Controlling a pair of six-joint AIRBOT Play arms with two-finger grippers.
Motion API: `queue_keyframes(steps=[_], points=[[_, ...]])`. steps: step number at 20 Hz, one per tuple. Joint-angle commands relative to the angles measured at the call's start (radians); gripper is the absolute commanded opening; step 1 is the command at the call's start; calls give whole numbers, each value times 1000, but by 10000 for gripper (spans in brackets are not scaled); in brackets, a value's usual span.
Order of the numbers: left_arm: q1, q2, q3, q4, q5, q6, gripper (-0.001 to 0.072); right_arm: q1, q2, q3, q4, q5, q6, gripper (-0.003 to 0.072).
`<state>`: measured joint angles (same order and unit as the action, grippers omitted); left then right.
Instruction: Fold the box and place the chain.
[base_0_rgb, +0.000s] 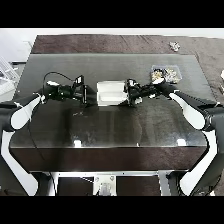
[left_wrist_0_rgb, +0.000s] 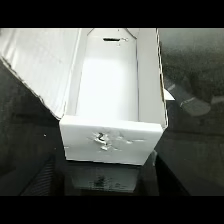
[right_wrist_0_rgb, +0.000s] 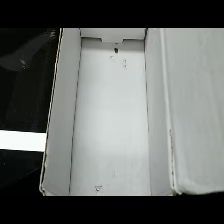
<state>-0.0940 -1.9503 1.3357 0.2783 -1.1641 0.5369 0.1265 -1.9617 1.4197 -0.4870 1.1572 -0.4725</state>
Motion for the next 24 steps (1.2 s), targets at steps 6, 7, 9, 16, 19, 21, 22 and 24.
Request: queue_keyframes(steps=[6, 7, 9, 16, 19, 21, 22, 24], points=[[-1, -2, 2, -27, 1, 38, 720, 0, 0, 0, 0, 0, 0, 590], [-1, -2, 2, -28, 10, 55, 720, 0, 0, 0, 0, 0, 0, 591], [-1, -2, 2, -31, 15, 74, 720, 0, 0, 0, 0, 0, 0, 590], [-1, -14, 2, -61, 37, 118, 720, 0, 0, 0, 0, 0, 0, 590], [-1, -34, 12, -85, 23, 128, 720, 0, 0, 0, 0, 0, 0, 591], [-1, -47, 25, -86, 19, 127, 720, 0, 0, 0, 0, 0, 0, 590], [-1, -50, 25, -94, 19, 128, 720, 0, 0, 0, 0, 0, 0, 591], [-1, -51, 25, -98, 19, 127, 720, 0, 0, 0, 0, 0, 0, 590]])
